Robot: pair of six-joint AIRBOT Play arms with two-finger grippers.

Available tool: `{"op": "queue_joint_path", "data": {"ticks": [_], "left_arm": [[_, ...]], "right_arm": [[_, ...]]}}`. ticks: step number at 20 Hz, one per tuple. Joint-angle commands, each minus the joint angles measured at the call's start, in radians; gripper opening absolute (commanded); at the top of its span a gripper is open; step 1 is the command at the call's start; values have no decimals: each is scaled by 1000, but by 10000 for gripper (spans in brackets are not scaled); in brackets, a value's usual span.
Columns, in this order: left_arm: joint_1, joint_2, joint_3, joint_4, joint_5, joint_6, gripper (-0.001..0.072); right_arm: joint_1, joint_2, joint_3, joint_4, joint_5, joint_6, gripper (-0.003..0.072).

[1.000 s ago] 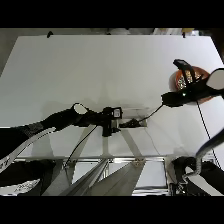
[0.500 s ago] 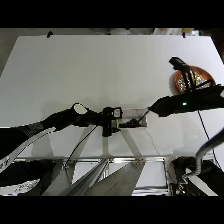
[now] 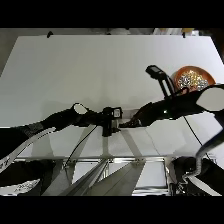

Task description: Fold the box and place the chain.

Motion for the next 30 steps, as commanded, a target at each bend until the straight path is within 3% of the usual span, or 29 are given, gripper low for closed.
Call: {"op": "queue_joint_path", "data": {"ticks": [1,5,9,12,15,16,18,19,30], "left_arm": [[0,1,0,0,0,0,372],[0,1,0,0,0,0,372],[0,1,0,0,0,0,372],[0,1,0,0,0,0,372],[0,1,0,0,0,0,372],[0,1,0,0,0,0,372],[0,1,0,0,0,0,372],[0,1,0,0,0,0,372],[0,1,0,0,0,0,372]], "right_arm": [[21,-32,-22,-21,-17,4,132],[-54,-30,35,-63,-21,-7,129],[-219,-32,92,-222,-43,-6,35],[-348,-63,92,-392,-51,35,18],[-445,-138,87,-442,-57,39,20],[-460,-167,84,-442,-64,39,57],[-468,-235,74,-445,-82,37,262],[-468,-266,71,-444,-90,37,305],[-467,-505,68,-459,-177,27,323]]}}
